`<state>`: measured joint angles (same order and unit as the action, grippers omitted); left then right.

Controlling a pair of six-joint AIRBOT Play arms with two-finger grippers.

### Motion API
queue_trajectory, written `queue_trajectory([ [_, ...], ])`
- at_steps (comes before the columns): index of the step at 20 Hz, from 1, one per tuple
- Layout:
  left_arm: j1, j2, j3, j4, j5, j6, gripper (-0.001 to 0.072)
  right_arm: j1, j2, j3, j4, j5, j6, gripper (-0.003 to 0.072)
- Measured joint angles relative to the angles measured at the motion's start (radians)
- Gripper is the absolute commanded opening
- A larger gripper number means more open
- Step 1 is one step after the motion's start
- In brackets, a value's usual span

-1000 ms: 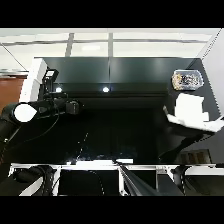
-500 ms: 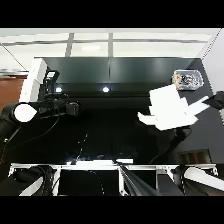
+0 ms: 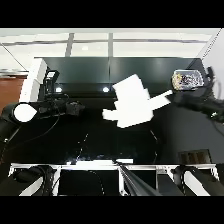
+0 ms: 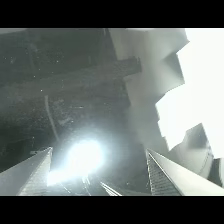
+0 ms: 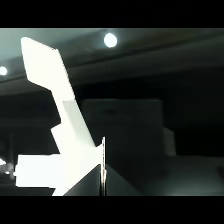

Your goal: Fold the box and place the chain.

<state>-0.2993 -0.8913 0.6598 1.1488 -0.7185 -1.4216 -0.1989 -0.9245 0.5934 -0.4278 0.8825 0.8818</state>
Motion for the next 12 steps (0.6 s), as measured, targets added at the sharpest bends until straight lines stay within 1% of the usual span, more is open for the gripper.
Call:
queue_trajectory([
  [4,0.000,-0.023,0.000,-0.029,0.000,0.000,0.0708,0.287,0.055,-0.129,0.089,-0.256,0.000,0.0017],
  [7,0.004,-0.072,0.001,-0.072,-0.002,0.000,0.0708,0.477,0.069,-0.176,0.122,-0.426,0.002,0.0017],
  [9,0.029,-0.111,0.002,-0.103,-0.011,0.000,0.0708,0.560,0.072,-0.189,0.132,-0.507,0.009,0.0018],
  [10,0.054,-0.134,0.002,-0.136,-0.030,0.007,0.0708,0.591,0.073,-0.193,0.135,-0.536,0.012,0.0017],
  [12,0.116,-0.185,0.002,-0.246,-0.092,0.085,0.0709,0.627,0.074,-0.198,0.137,-0.570,0.016,0.0018],
])
